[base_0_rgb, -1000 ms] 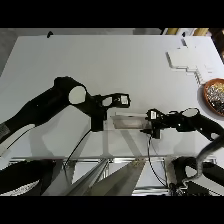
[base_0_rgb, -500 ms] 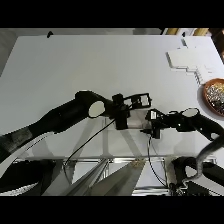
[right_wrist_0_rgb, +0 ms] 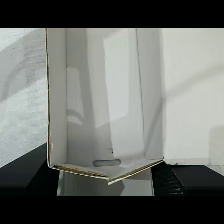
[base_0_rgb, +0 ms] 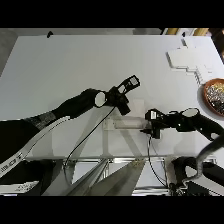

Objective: Fold the box and place the chain.

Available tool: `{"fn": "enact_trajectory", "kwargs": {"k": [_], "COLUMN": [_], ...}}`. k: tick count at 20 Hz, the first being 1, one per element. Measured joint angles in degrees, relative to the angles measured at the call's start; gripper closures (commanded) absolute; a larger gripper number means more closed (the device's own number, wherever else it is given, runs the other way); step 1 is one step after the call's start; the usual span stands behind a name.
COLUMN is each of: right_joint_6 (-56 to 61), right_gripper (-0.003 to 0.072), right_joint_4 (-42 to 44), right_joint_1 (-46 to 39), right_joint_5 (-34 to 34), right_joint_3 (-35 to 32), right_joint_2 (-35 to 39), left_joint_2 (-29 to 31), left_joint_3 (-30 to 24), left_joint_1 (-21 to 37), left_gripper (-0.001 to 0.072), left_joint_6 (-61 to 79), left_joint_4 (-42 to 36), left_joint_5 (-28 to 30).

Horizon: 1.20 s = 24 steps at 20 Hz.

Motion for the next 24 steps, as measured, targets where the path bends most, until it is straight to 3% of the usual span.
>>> {"fn": "enact_trajectory", "kwargs": {"k": [5, 9, 13, 24], "right_joint_6": [0.0, 0.0, 0.0, 0.0], "right_gripper": [0.0276, 0.0276, 0.0276, 0.0276], "right_joint_4": [0.0, 0.0, 0.0, 0.0], "right_joint_1": [0.0, 0.0, 0.0, 0.0], "right_joint_5": [0.0, 0.0, 0.0, 0.0], "right_joint_3": [0.0, 0.0, 0.0, 0.0], "right_joint_2": [0.0, 0.0, 0.0, 0.0], "left_joint_2": [3.6, 10.8, 14.1, 15.3], "left_joint_3": [0.0, -0.2, -3.5, -13.4], "left_joint_1": [0.7, 0.5, 0.3, 1.2], "left_gripper": [0.0703, 0.0703, 0.0702, 0.0699], "left_joint_6": [1.4, 1.5, 1.4, 9.0], "left_joint_4": [1.9, 9.3, 13.4, 14.4], "left_joint_5": [-3.0, -13.1, -22.0, -24.7]}}
